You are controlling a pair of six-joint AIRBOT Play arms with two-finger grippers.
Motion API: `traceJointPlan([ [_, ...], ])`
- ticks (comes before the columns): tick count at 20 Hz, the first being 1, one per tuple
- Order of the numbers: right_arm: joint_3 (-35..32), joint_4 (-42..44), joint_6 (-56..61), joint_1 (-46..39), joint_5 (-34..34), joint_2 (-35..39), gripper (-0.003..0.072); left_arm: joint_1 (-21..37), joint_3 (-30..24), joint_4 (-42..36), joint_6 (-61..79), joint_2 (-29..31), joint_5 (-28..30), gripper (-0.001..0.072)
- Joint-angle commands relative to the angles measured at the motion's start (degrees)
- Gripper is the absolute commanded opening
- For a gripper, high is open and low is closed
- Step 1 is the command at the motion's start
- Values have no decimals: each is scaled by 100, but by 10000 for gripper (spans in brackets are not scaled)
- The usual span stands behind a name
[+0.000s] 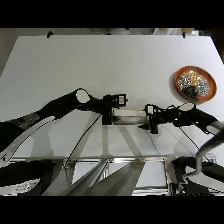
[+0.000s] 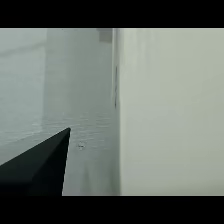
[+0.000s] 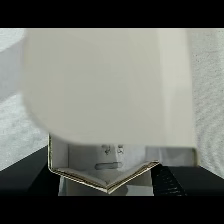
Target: Fold the box and place the chain.
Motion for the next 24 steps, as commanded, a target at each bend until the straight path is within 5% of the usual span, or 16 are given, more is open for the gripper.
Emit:
traceJointPlan([
  [1,0,9,4,2,-7,0,399,7,4,542,-409,282,-33,593],
  [4,0,9,4,2,-7,0,399,7,4,2022,-1825,728,-101,587],
  [5,0,7,4,2,-7,0,399,7,4,2487,-2312,907,-203,520],
  [7,2,9,4,2,-7,0,399,-9,4,2946,-3010,1381,-675,311],
  [8,0,9,4,2,-7,0,399,-24,4,2874,-3165,1600,-957,77],
  [9,0,9,4,2,-7,0,399,-68,4,2820,-3161,1797,-1255,2],
  [14,0,9,4,2,-7,0,399,-789,-22,2422,-3193,1862,-1709,1],
  [18,0,9,4,2,-7,0,399,-1486,-44,2323,-3423,1327,192,1],
  [21,2,9,4,2,-4,0,399,-1443,-44,2328,-4811,951,1932,1],
  [24,0,9,4,2,-7,0,399,-1241,-44,2328,-5845,660,2767,1],
])
